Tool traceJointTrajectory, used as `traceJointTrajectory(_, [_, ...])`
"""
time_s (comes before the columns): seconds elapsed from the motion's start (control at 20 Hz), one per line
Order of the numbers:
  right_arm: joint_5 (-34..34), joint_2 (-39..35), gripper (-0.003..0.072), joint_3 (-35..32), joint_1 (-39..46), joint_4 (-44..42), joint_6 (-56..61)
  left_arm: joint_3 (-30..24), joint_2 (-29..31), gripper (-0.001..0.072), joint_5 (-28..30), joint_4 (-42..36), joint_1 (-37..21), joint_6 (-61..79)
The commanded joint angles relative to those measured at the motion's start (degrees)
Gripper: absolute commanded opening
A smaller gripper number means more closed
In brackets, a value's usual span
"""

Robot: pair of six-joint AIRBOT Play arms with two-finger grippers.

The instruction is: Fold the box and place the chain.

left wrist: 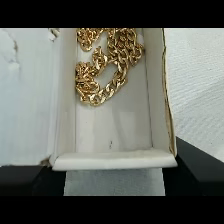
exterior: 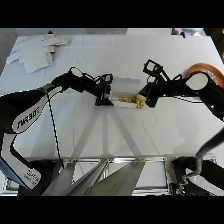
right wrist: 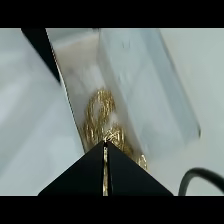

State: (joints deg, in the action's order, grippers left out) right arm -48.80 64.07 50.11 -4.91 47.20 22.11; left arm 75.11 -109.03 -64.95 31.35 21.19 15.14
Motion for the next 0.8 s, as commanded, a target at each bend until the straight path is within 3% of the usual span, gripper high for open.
traceJointTrajectory(0.0, [10.84, -0.37, 0.0008, 0.98, -4.83, -7.32, -0.04, 0.02, 0.00, 0.0393, 0.02, 0.00, -0.02, 0.02])
traceJointTrajectory(0.1, [15.74, 1.07, 0.0008, 0.98, -6.88, -7.28, 0.63, 0.02, 0.00, 0.0393, 0.02, 0.00, -0.02, 0.02])
traceJointTrajectory(0.3, [11.72, 6.21, 0.0018, 0.98, -7.76, -1.03, 6.86, 0.02, 0.00, 0.0393, 0.02, 0.02, -0.02, 0.02])
traceJointTrajectory(0.35, [9.22, 6.67, 0.0115, 0.98, -7.91, 2.29, 7.28, 0.02, 0.00, 0.0393, 0.02, 0.00, -0.02, 0.02])
traceJointTrajectory(0.4, [6.88, 6.54, 0.0267, 0.98, -8.07, 4.83, 7.54, 0.02, 0.00, 0.0393, 0.02, 0.02, -0.02, 0.02])
traceJointTrajectory(0.45, [4.92, 6.14, 0.0299, 0.98, -7.98, 5.97, 7.67, 0.02, 0.00, 0.0393, 0.02, 0.00, -0.02, 0.02])
traceJointTrajectory(0.65, [-0.98, 1.42, 0.0315, 0.96, -3.15, 6.36, 7.37, 0.02, 0.00, 0.0393, 0.00, 0.02, -0.02, 0.02])
traceJointTrajectory(0.75, [-2.54, -0.74, 0.0436, 0.90, 0.24, 6.62, 4.37, 0.02, 0.00, 0.0393, 0.00, 0.00, -0.02, 0.02])
